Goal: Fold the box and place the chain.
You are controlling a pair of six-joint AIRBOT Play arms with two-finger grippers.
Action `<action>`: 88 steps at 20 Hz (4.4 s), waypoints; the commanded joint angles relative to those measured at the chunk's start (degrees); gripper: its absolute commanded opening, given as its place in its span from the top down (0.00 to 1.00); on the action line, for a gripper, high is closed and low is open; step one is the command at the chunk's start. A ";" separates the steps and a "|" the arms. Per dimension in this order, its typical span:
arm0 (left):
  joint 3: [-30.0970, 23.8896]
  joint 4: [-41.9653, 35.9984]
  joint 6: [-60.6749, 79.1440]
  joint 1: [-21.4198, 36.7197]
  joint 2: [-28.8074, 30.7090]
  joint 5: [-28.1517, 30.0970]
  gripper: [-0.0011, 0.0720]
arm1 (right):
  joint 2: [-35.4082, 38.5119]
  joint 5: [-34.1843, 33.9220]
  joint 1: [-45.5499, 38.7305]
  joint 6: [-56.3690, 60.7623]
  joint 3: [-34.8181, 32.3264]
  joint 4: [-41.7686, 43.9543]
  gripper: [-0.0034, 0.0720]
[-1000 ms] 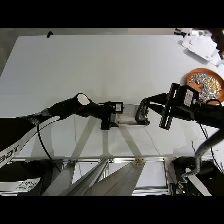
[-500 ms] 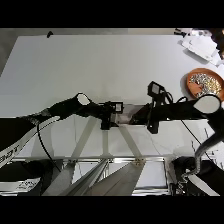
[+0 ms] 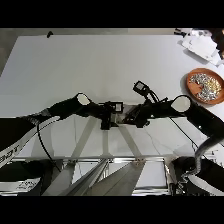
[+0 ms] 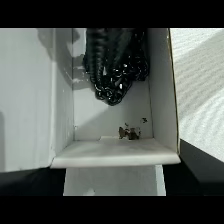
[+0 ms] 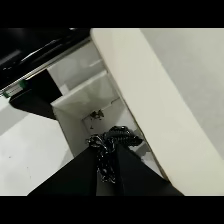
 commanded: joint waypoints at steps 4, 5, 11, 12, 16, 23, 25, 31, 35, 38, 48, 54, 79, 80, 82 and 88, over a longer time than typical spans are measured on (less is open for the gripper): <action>0.02 -0.02 0.02 0.02 0.04 0.02 0.64 | -1.11 -2.05 0.37 10.78 -0.02 -0.76 0.88; 0.02 -0.02 0.02 0.02 0.04 0.02 0.64 | -1.11 -1.97 0.61 11.67 -0.02 -0.83 0.88; 0.02 -0.02 0.00 0.02 0.04 0.04 0.64 | -1.11 -2.25 3.58 11.80 0.00 -1.38 0.75; 0.02 -0.02 0.00 0.02 0.04 0.02 0.64 | -1.11 -2.23 3.58 12.07 0.00 -1.40 0.75; 0.02 -0.02 0.00 0.02 0.04 0.02 0.64 | -1.01 -2.16 3.58 13.27 0.00 -1.66 0.75; 0.02 -0.02 0.00 0.02 0.04 0.02 0.64 | 12.35 2.64 3.52 13.18 0.04 -20.41 0.75; 0.02 -0.02 0.00 0.02 0.04 0.02 0.64 | 17.77 8.96 3.52 13.05 0.04 -32.02 0.75; 0.02 -0.02 0.00 0.02 0.04 0.02 0.64 | 23.28 18.21 3.52 1.11 -1.70 -37.57 0.73; 0.02 -0.02 0.00 0.02 0.04 0.02 0.64 | 23.28 10.16 3.13 -12.66 -11.21 -38.64 0.18; 0.02 -0.02 0.02 0.02 0.04 0.02 0.64 | 22.03 -0.66 -1.09 -16.48 -15.23 -37.66 0.14; 0.02 -0.02 0.02 0.02 0.04 0.02 0.64 | 6.69 -3.10 -15.45 -51.84 -15.26 -12.98 0.15; 0.02 -0.02 0.00 0.02 0.04 0.02 0.64 | 2.80 -4.66 -15.89 -61.33 -15.19 -1.22 0.15; 0.02 -0.02 0.02 0.02 0.04 0.02 0.64 | -0.98 -3.48 -15.82 -62.14 -14.08 0.76 0.90; 0.02 -0.02 0.00 0.02 0.04 0.02 0.64 | -0.98 -3.48 -15.82 -61.75 -14.03 0.44 0.92; 0.02 -0.02 0.00 0.02 0.04 0.02 0.64 | -0.59 -3.34 -15.82 -60.17 -13.66 -0.98 0.95; 0.02 -0.02 0.02 0.02 0.04 0.02 0.64 | 5.81 -3.26 -15.82 -52.26 -12.83 -10.51 0.95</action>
